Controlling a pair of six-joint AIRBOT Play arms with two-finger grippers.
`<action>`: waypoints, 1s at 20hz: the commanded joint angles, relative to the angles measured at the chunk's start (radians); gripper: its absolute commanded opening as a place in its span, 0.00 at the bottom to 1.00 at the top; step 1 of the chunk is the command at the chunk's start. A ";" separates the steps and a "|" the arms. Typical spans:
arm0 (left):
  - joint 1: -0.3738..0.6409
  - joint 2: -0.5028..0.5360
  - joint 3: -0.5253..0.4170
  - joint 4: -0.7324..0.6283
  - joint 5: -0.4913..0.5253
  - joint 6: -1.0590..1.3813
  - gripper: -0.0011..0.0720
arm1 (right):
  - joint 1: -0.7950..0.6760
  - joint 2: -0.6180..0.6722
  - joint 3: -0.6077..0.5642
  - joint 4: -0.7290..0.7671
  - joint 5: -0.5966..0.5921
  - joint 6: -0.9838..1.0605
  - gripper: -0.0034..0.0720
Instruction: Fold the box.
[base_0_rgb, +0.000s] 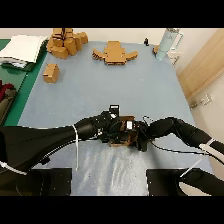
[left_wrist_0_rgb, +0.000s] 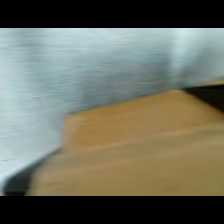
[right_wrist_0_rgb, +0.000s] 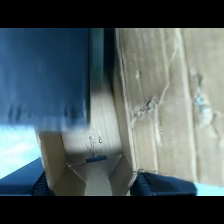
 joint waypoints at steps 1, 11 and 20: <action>0.003 0.000 0.000 0.012 -0.039 0.000 0.71 | 0.000 0.000 0.000 -0.004 0.000 0.002 0.80; 0.043 0.000 0.011 0.012 -0.076 0.000 0.71 | 0.000 0.000 0.000 -0.004 0.000 0.002 0.80; 0.039 -0.031 0.034 0.012 -0.095 0.010 0.03 | 0.000 0.000 0.000 -0.004 0.000 0.002 0.80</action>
